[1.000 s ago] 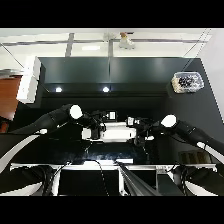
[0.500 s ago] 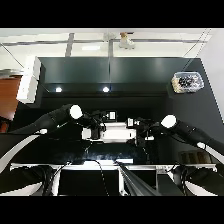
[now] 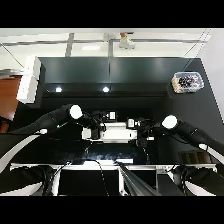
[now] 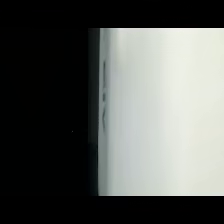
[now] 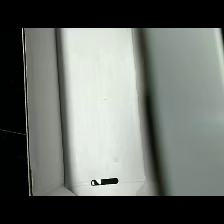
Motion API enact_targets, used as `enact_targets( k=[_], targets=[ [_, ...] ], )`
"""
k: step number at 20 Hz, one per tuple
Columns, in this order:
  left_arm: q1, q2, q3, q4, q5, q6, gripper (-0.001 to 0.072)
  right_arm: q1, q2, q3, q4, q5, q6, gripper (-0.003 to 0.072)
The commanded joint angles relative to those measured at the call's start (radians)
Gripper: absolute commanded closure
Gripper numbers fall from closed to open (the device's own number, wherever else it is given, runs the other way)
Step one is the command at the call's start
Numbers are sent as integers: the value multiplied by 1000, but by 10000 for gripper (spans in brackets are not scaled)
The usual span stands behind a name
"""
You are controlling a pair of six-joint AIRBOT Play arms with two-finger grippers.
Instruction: Fold the box and place the chain.
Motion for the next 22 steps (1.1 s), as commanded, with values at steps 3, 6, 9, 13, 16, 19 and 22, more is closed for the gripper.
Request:
enact_targets(
  k=[3,6,9,13,16,19,22],
  targets=[
    [0,0,0,0,1,0,677,5,1,-1,8,-13,6,-7],
    [0,0,0,0,1,0,677,5,1,-2,7,-13,6,-6],
    [0,0,0,0,1,0,676,5,0,-8,8,-12,10,155],
    [0,0,0,0,1,0,676,5,0,-23,7,-11,25,249],
    [0,0,0,0,1,0,676,7,0,-23,7,-12,24,353],
    [0,0,0,0,1,0,677,7,0,-23,7,-13,24,353],
    [1,0,0,0,1,0,675,7,0,-23,7,-13,24,353]
  ],
)
